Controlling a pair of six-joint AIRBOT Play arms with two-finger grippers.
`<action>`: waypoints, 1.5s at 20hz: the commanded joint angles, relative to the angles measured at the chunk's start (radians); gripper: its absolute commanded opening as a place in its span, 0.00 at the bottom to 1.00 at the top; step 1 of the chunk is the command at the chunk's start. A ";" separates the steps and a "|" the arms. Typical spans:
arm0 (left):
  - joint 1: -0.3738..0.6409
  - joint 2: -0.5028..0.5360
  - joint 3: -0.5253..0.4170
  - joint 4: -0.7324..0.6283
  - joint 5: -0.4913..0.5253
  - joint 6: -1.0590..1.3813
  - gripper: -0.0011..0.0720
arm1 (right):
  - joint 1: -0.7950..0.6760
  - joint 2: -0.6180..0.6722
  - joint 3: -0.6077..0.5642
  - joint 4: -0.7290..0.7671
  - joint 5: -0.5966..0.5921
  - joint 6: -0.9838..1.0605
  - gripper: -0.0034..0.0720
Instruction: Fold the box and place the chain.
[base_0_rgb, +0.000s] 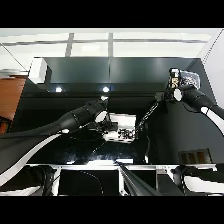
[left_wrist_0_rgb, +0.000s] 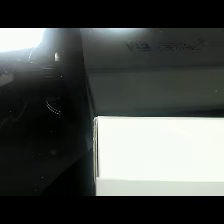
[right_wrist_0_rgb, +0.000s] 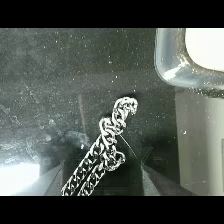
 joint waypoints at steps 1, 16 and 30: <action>0.000 0.000 0.000 0.000 0.001 0.000 0.06 | 0.000 -0.003 0.000 0.003 0.035 0.000 0.22; 0.001 0.000 0.000 0.004 0.009 0.001 0.06 | 0.000 0.326 0.060 0.008 0.182 -0.176 0.06; 0.001 0.000 0.000 0.004 0.022 0.001 0.06 | 0.014 0.619 0.058 0.852 0.734 -0.753 0.07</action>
